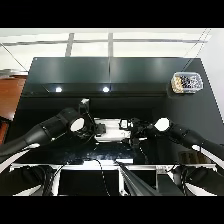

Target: Fold the box and place the chain.

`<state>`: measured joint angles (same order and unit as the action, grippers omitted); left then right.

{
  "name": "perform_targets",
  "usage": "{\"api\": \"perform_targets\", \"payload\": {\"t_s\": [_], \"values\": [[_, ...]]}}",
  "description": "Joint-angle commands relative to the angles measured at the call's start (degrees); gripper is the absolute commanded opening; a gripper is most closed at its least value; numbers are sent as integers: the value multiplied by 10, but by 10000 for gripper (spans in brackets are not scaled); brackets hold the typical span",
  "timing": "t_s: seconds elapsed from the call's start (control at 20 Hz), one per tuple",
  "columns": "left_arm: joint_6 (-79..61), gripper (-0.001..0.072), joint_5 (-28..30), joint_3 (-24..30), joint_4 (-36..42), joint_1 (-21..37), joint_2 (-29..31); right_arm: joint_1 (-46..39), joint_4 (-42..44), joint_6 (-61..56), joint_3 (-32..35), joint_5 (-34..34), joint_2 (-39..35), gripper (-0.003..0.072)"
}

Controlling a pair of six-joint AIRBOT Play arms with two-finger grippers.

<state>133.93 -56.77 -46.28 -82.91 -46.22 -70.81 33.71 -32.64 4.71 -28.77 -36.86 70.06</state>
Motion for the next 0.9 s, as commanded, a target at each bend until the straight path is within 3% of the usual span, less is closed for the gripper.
{"api": "perform_targets", "payload": {"t_s": [0.0, 0.05, 0.15, 0.6, 0.75, 0.85], "values": [[16, 458, -31, -33, -25, -24, -36, 0, 0, 0, 0, 0, 0, 471], [15, 448, -31, -35, -25, -26, -39, 0, 0, 0, 0, 0, 0, 471], [15, 350, -31, -35, -26, -26, -39, 0, 0, 0, 0, 0, 0, 471], [15, 346, -19, -35, -36, -25, -52, 0, 0, 0, 0, 0, 0, 471], [15, 273, -16, -35, -35, -25, -54, 0, 0, 0, 0, 0, 0, 471], [15, 272, -16, -35, -34, -25, -54, 0, 0, 0, 0, 0, 0, 471]]}}
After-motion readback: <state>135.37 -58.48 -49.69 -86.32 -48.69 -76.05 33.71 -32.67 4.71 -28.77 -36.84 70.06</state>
